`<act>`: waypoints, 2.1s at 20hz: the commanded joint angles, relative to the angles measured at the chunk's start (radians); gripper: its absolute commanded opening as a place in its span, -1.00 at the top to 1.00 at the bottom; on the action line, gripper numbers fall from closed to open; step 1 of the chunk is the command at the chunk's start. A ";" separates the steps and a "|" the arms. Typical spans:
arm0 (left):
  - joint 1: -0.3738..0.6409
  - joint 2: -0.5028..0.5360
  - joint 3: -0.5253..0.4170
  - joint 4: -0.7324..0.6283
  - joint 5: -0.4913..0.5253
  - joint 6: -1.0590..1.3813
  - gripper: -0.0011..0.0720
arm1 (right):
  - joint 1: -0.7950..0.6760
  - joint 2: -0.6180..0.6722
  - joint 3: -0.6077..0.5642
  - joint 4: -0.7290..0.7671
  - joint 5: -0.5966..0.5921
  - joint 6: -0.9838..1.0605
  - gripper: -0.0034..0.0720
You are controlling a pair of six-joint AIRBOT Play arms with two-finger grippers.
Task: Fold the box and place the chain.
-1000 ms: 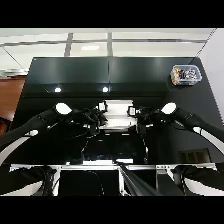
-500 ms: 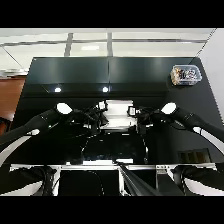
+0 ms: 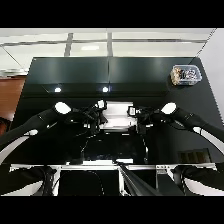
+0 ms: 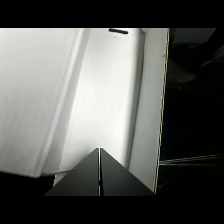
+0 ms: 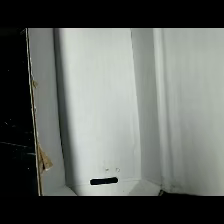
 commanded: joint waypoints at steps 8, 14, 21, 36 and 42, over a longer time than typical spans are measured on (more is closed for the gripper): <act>0.334 0.250 -0.054 0.452 -0.188 -1.245 0.90 | 0.001 0.000 0.000 0.000 0.000 0.000 -0.34; 0.501 0.079 -0.156 0.099 -0.328 -1.207 0.90 | 0.001 0.000 0.000 0.000 0.000 0.000 -0.34; 0.362 -0.123 -0.075 -0.037 -0.343 -1.081 0.90 | 0.001 0.000 0.000 0.000 0.000 0.000 -0.34; 0.266 -0.126 0.072 -0.105 -0.443 -0.953 -0.39 | 0.001 0.000 0.000 0.000 0.000 0.000 -0.34; 0.191 -0.126 0.152 0.012 -0.362 -1.201 -0.39 | 0.001 0.000 0.000 0.000 0.000 0.000 -0.34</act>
